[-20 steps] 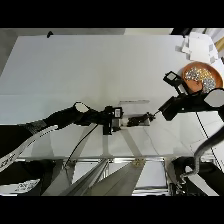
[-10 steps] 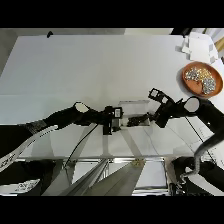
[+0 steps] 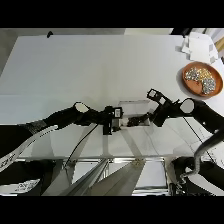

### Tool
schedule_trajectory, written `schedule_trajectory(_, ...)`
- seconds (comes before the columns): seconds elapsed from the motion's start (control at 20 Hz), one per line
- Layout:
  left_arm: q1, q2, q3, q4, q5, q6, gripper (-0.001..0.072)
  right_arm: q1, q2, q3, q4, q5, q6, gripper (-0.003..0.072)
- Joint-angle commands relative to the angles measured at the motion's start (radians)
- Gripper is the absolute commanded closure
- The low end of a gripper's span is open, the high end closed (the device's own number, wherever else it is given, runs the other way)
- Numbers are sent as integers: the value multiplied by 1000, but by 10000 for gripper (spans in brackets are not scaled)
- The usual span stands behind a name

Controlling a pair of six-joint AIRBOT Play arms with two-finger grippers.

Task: Fold the box and place the chain.

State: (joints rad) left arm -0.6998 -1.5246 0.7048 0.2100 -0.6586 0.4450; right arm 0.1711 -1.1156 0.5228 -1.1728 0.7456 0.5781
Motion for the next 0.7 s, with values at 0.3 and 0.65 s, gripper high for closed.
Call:
schedule_trajectory(0.3,0,0,0,0,0,0,641,1,138,-5,-1,60,43,676)
schedule_trajectory(0.65,0,0,0,0,0,0,641,1,421,-5,14,135,185,676)
